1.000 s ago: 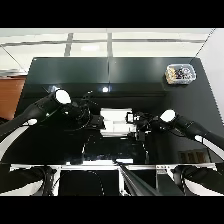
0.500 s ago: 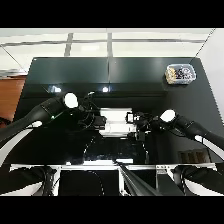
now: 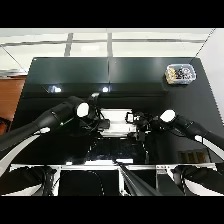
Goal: Fold the box and place the chain.
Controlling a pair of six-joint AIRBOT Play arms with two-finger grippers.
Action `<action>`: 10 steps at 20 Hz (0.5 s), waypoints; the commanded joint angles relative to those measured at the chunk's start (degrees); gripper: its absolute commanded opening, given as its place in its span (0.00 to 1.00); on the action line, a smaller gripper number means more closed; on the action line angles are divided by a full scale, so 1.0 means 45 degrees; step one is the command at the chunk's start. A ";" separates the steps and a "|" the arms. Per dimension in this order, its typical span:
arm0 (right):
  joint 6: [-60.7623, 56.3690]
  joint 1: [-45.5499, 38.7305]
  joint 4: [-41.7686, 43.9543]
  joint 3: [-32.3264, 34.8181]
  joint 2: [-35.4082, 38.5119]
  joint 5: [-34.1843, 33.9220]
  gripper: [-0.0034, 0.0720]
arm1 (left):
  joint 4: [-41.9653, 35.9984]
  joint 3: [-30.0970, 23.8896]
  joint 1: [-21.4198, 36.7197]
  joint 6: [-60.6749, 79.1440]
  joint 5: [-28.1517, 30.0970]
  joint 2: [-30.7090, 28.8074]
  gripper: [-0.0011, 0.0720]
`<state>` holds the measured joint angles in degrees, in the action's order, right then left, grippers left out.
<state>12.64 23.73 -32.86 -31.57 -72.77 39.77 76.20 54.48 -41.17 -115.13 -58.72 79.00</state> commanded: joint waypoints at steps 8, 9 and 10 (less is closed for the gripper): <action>0.0000 -0.0005 -0.0005 0.0005 0.0000 0.0005 0.19 | 0.1287 0.0937 -0.1185 -0.2526 -0.0301 0.0724 0.39; -0.0005 -0.0005 -0.0005 0.0005 0.0000 0.0005 0.19 | 0.1292 0.1035 -0.1253 -0.2526 -0.0301 0.0724 0.39; 0.0000 -0.0005 -0.0005 0.0005 0.0000 0.0005 0.19 | 0.1292 0.1117 -0.1302 -0.2526 -0.0296 0.0729 0.38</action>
<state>12.64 23.73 -32.88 -31.57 -72.77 39.77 82.08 58.54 -46.22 -125.56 -60.18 82.11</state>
